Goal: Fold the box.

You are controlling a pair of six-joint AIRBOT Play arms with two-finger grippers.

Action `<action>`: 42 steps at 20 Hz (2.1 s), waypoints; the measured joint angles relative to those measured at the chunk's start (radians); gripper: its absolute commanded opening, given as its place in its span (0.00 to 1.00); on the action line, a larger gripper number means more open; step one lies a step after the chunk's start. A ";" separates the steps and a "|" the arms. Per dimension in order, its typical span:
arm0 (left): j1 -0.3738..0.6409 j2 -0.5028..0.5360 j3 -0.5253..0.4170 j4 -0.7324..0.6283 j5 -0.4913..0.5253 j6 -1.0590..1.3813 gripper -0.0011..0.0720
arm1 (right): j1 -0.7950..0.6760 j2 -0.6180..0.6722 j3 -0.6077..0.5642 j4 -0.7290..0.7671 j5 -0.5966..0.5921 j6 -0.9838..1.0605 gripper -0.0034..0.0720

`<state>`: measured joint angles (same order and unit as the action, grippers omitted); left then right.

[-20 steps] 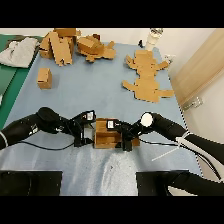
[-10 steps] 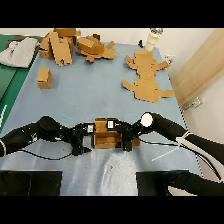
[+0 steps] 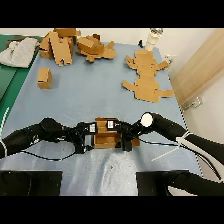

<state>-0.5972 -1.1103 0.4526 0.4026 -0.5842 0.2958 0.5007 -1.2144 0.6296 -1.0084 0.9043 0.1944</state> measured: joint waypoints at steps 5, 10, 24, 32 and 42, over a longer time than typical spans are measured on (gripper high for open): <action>-0.002 0.000 0.000 -0.014 -0.008 0.002 0.97 | 0.000 0.000 0.001 0.001 -0.013 0.000 0.67; -0.002 -0.021 0.000 -0.100 -0.008 0.045 0.97 | 0.000 0.000 0.001 0.002 -0.019 0.000 0.67; -0.015 -0.047 0.001 -0.168 -0.013 0.079 0.97 | 0.000 0.000 0.001 0.002 -0.023 0.000 0.67; -0.020 -0.047 0.002 -0.161 -0.016 0.079 0.42 | 0.000 0.000 0.001 0.002 -0.023 -0.001 0.67; -0.020 -0.047 0.002 -0.148 -0.024 0.078 0.42 | 0.000 0.000 0.001 0.002 -0.023 0.000 0.67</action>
<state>-0.6174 -1.1576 0.4541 0.2546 -0.6083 0.3740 0.5007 -1.2144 0.6304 -1.0065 0.8810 0.1940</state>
